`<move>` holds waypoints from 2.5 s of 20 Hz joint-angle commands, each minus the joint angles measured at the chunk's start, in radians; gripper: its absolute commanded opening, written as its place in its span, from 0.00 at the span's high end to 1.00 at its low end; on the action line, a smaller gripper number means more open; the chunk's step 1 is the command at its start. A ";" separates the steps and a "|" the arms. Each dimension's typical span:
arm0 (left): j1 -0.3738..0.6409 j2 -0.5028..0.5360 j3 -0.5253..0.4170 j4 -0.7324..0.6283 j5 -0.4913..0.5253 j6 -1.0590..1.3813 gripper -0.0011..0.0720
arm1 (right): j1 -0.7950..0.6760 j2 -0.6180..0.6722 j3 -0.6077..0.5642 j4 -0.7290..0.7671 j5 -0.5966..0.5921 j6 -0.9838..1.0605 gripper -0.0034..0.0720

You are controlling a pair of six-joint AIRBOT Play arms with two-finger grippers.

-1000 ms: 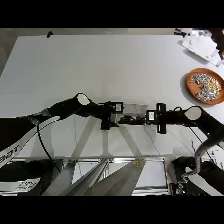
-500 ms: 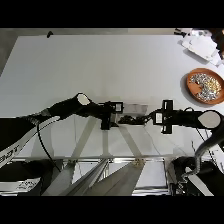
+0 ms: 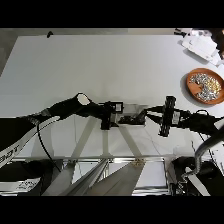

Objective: Fold the box and place the chain.

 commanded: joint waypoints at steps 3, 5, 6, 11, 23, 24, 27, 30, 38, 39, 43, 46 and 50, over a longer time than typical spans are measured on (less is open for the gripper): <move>0.000 0.001 0.000 0.000 0.000 0.000 0.64 | 0.040 -0.055 0.001 0.065 0.051 0.105 0.95; 0.000 0.001 0.000 0.000 0.000 0.000 0.64 | 0.080 -0.122 0.001 0.066 -0.002 0.145 0.95; 0.000 0.001 0.000 0.000 0.000 0.000 0.64 | 0.100 -0.163 0.001 0.066 -0.040 0.179 0.95; 0.000 0.001 0.000 0.000 0.000 0.000 0.64 | 0.148 -0.325 0.001 0.066 -0.151 0.398 0.95; 0.000 0.001 0.000 0.000 0.000 0.000 0.64 | 0.214 -0.410 0.001 0.065 -0.216 0.656 0.64; 0.000 0.001 0.000 0.000 0.000 0.000 0.64 | 0.214 -0.410 0.001 0.066 -0.216 0.658 0.55; 0.000 0.001 0.000 0.000 0.000 0.000 0.64 | 0.214 -0.407 0.021 0.057 -0.191 0.677 0.55; 0.000 0.001 0.000 0.000 0.000 0.000 0.64 | 0.211 -0.361 0.135 -0.114 0.001 0.792 0.58; 0.000 0.001 0.000 0.000 0.001 0.000 0.64 | 0.150 -0.336 0.294 -0.841 0.523 1.147 0.93; 0.000 0.001 0.000 0.000 0.000 0.000 0.64 | 0.102 -0.342 0.294 -0.860 0.442 1.170 0.95; 0.000 0.001 0.000 0.000 0.000 0.000 0.64 | -0.059 -0.423 0.307 -0.851 0.129 1.329 0.95; 0.000 0.001 0.000 0.000 0.000 0.000 0.64 | -0.055 -0.582 0.379 -0.691 0.062 1.218 0.95; 0.000 0.001 0.000 0.000 0.000 0.000 0.64 | -0.018 -0.846 0.626 -0.538 0.166 1.115 0.95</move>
